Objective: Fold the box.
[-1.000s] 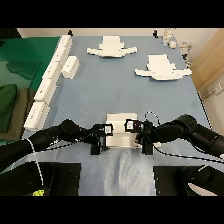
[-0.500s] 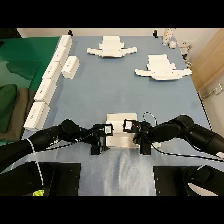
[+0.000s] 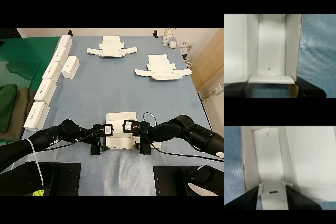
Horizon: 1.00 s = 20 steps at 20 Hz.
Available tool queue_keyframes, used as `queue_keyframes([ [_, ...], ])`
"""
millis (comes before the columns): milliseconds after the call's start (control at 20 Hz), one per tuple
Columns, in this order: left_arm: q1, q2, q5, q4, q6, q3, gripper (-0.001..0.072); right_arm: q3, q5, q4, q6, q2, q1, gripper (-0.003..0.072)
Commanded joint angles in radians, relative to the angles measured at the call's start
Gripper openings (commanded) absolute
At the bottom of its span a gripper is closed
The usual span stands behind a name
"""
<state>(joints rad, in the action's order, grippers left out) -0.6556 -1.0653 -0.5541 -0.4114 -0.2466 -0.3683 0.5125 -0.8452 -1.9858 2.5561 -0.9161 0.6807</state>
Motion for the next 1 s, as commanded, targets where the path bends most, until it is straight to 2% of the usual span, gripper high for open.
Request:
queue_keyframes([
  [0, 0.001, 0.000, 0.002, 0.000, 0.001, 0.000, 0.0459, -0.001, 0.000, -0.002, 0.003, -0.001, 0.001, 0.0560],
  [150, 0.001, 0.000, 0.002, 0.000, 0.001, 0.000, 0.0459, -0.001, -0.005, -0.001, 0.003, 0.001, 0.001, 0.0557],
  [200, 0.001, 0.000, 0.002, 0.000, 0.001, 0.000, 0.0459, 0.000, -0.012, 0.000, -0.006, 0.003, 0.001, 0.0503],
  [250, 0.001, 0.000, 0.002, 0.000, 0.001, 0.000, 0.0459, 0.000, -0.027, 0.002, -0.047, 0.006, 0.000, 0.0392],
  [300, 0.001, 0.000, 0.002, 0.000, 0.001, 0.000, 0.0459, 0.002, -0.052, 0.020, -0.121, 0.013, 0.000, 0.0248],
  [400, 0.001, 0.000, 0.002, 0.000, 0.001, 0.000, 0.0459, 0.013, -0.121, 0.084, -0.307, 0.029, -0.001, 0.0025],
  [550, 0.001, 0.000, 0.002, 0.000, 0.001, 0.000, 0.0459, 0.014, -0.211, 0.183, -0.574, 0.078, -0.003, 0.0003],
  [700, 0.001, 0.000, 0.002, 0.000, 0.001, 0.000, 0.0459, 0.015, -0.256, 0.372, -0.940, 0.150, -0.040, 0.0003],
  [850, 0.001, 0.000, 0.002, 0.000, 0.001, 0.000, 0.0459, 0.014, -0.340, 0.505, -1.221, 0.188, -0.173, 0.0002],
  [950, 0.001, 0.000, 0.002, 0.000, 0.001, 0.000, 0.0459, 0.011, -0.371, 0.485, -1.275, 0.174, -0.315, 0.0001],
])
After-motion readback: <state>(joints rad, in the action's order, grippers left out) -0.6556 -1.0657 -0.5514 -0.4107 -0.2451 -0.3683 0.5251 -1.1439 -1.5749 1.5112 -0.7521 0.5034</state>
